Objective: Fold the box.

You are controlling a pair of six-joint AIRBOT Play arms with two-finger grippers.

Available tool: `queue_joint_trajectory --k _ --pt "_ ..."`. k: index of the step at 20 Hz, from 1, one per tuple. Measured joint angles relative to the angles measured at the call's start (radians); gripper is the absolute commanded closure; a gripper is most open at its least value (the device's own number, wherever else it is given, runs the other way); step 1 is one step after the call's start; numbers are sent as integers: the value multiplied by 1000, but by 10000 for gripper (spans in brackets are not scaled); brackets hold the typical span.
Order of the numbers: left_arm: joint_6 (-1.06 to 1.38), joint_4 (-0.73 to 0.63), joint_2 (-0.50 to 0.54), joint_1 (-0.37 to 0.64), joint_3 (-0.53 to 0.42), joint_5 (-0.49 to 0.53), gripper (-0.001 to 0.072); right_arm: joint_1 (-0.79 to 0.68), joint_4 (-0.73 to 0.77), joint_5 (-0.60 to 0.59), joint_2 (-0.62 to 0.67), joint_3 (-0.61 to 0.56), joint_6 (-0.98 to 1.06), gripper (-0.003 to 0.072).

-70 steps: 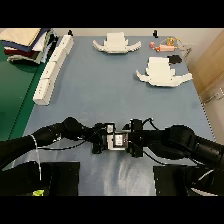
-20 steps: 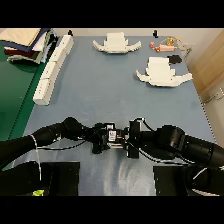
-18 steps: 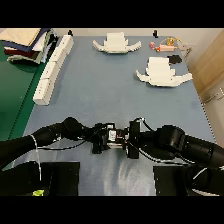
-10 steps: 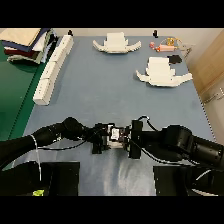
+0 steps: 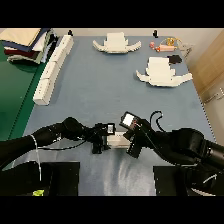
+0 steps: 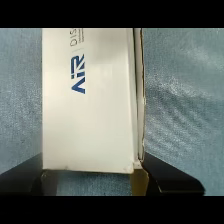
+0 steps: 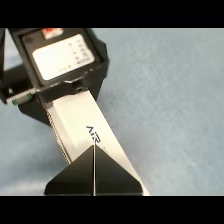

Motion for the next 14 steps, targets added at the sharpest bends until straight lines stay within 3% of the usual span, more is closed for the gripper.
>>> queue_joint_trajectory --k 7,14 --pt "0 0 0 0 0 0 188 -2 61 428 87 -266 299 684" --pt "0 0 0 0 0 0 188 -1 97 560 98 -380 362 683"
